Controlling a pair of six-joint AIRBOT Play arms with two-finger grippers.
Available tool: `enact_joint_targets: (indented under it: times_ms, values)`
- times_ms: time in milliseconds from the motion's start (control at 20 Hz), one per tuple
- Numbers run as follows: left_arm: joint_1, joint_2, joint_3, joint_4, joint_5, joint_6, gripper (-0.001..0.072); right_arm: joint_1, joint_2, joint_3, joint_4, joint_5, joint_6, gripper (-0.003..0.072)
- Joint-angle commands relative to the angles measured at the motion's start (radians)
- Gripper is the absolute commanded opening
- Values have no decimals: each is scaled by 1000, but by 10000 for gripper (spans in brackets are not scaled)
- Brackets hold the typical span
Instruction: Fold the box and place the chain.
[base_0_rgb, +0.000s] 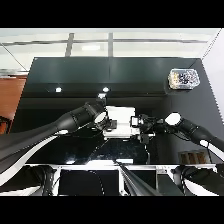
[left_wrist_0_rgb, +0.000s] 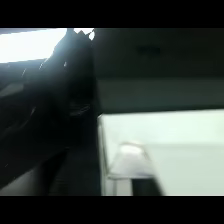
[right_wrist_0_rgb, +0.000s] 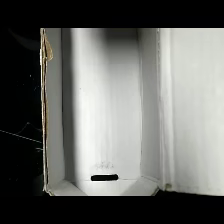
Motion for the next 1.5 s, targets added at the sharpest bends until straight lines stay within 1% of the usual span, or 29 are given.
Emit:
enact_joint_targets:
  times_ms: [0, 100, 150, 300, 500, 550, 600, 650, 700, 900, 1000, 1200, 1250, 1300, 1350, 1450]
  values:
    - [10, -11, 8, -19, -16, 33, 353, 0, 0, 0, 0, 0, 0, 470]
    - [9, -12, 8, -39, 12, 33, 351, 0, 0, 0, 0, 0, 0, 470]
    - [9, -12, 8, -48, 27, 32, 317, 0, 0, 0, 0, 0, 0, 470]
    - [8, -12, 9, -71, 71, 33, 29, 0, 0, 0, 0, 0, 0, 470]
    - [6, -11, 10, -75, 60, 33, 30, 0, 0, 0, 0, 0, 0, 470]
    - [6, -11, 10, -91, 61, 33, 78, 0, 0, 0, 0, 0, 0, 470]
    - [5, -11, 10, -97, 64, 32, 239, 0, 0, 0, 0, 0, 0, 470]
    - [4, -11, 10, -96, 60, 33, 312, 0, 0, 0, 0, 0, 0, 470]
    - [4, -11, 9, -92, 53, 33, 313, 0, 0, 0, 0, 0, 0, 470]
    - [2, -12, 9, -46, 35, 13, 310, 0, 0, 0, 0, 0, 0, 470]
    - [-5, -12, 9, -31, 31, -9, 291, 0, 0, 0, 0, 0, 0, 470]
    - [-12, -14, 9, -10, 29, -10, 285, 0, 0, 0, 0, 1, 0, 470]
    - [-13, -15, 9, -12, 29, -9, 268, 0, 0, 0, 0, 1, 0, 470]
    - [-13, -15, 9, -18, 31, -9, 172, 0, 0, 0, 0, 1, 0, 470]
    - [-13, -15, 9, -18, 33, -8, 38, 0, 0, 0, 0, 0, 0, 470]
    - [-13, -15, 9, -17, 37, -8, 28, 0, 0, 0, 0, 1, 0, 470]
